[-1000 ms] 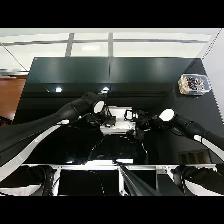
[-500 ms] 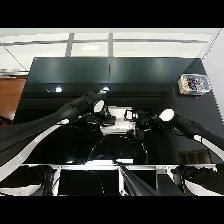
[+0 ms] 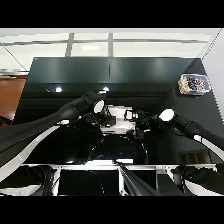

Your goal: Fold the box and place the chain.

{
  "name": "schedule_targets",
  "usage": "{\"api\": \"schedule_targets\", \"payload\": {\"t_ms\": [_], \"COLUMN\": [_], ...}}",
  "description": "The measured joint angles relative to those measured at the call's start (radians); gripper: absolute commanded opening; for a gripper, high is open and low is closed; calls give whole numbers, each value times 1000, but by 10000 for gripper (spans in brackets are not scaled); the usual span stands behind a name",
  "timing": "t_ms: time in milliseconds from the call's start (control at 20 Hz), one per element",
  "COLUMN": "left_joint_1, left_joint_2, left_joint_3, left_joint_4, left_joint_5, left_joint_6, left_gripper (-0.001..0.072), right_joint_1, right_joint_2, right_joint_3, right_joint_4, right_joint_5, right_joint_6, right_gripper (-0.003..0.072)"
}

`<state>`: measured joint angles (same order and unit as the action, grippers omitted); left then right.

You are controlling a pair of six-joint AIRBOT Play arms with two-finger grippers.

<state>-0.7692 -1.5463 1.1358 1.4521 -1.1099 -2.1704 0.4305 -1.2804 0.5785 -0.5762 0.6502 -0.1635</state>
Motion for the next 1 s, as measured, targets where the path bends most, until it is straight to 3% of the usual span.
{"api": "schedule_targets", "payload": {"t_ms": [50,100,150,300,350,400,600,900,950,1000], "left_joint_1": [0,0,0,0,0,0,0,0,0,0], "left_joint_2": [0,0,-2,-3,-3,-3,-3,-3,-3,-3], "left_joint_3": [0,0,0,0,0,0,0,0,0,0], "left_joint_4": [3,6,13,12,11,10,6,7,7,7], "left_joint_5": [0,0,-4,2,3,10,15,14,14,13], "left_joint_6": [-5,-10,-10,-18,-18,-17,-17,-8,-6,-6], "left_gripper": [278,92,30,30,30,30,30,31,31,31], "right_joint_1": [0,0,0,0,0,0,0,-1,-1,-1], "right_joint_2": [0,0,0,0,0,1,35,116,121,124], "right_joint_3": [0,0,0,0,0,0,0,0,0,0], "right_joint_4": [0,0,-1,1,1,-1,-58,-287,-295,-296], "right_joint_5": [0,0,2,2,2,2,11,82,88,89], "right_joint_6": [0,0,2,3,5,8,73,203,212,217], "right_gripper": [410,410,410,429,662,704,698,697,645,514]}}
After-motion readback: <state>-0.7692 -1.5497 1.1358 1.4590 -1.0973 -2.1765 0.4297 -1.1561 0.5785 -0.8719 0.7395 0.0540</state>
